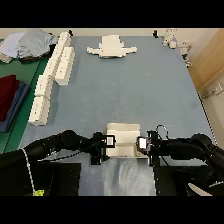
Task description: Fold the box.
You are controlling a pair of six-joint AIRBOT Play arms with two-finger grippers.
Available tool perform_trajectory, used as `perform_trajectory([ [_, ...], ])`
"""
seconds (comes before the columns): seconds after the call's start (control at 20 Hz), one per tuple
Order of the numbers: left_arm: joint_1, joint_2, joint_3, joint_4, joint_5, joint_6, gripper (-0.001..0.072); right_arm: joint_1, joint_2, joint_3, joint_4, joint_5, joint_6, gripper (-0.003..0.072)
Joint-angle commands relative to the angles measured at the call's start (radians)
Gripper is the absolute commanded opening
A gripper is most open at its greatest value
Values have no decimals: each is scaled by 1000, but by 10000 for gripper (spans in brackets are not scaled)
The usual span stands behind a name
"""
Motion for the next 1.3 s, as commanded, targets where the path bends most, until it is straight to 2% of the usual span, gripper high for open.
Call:
perform_trajectory([
  [0.0, 0, 1, 0, -2, 1, -1, 375, 2, -2, 0, 51, 6, -3, 189],
  [0.05, 0, 1, 0, -2, 1, -1, 375, 2, -8, 0, 61, 11, -4, 274],
  [0.1, 0, 1, 0, -2, 1, -1, 375, 2, -15, 0, 76, 12, -14, 306],
  [0.25, 0, 1, 0, -2, 1, -1, 375, 2, -41, 0, 96, 31, -56, 309],
  [0.3, 0, 1, 0, -2, 1, -1, 375, 2, -50, 0, 96, 42, -63, 390],
  [0.35, 0, 1, 0, -2, 1, -1, 375, 2, -58, 0, 96, 53, -63, 544],
  [0.4, 0, 1, 0, -2, 1, -1, 375, 2, -63, 0, 96, 56, -63, 603],
  [0.75, 0, 1, 0, -2, 1, -1, 375, 1, -69, 0, 69, 53, -61, 607],
  [0.85, 0, 1, 0, -2, 1, -1, 375, 1, -67, 4, 37, 47, -5, 607],
  [0.9, 0, 1, 0, -2, 1, -1, 375, 1, -67, 12, 18, 43, 56, 584],
  [0.95, 0, 1, 0, -2, 1, -1, 375, 1, -67, 27, -13, 27, 154, 528],
  [1.05, 0, 1, 0, -2, 1, -1, 375, -6, -67, 79, -145, -66, 440, 147],
  [1.1, 0, 1, 0, -2, 1, 0, 375, -7, -67, 112, -245, -128, 626, 31],
  [1.15, 0, 1, 0, -2, 1, -1, 375, -7, -67, 144, -322, -189, 783, 3],
  [1.25, 0, 1, 0, -2, 1, -1, 375, -8, -56, 199, -430, -273, 1051, 3],
])
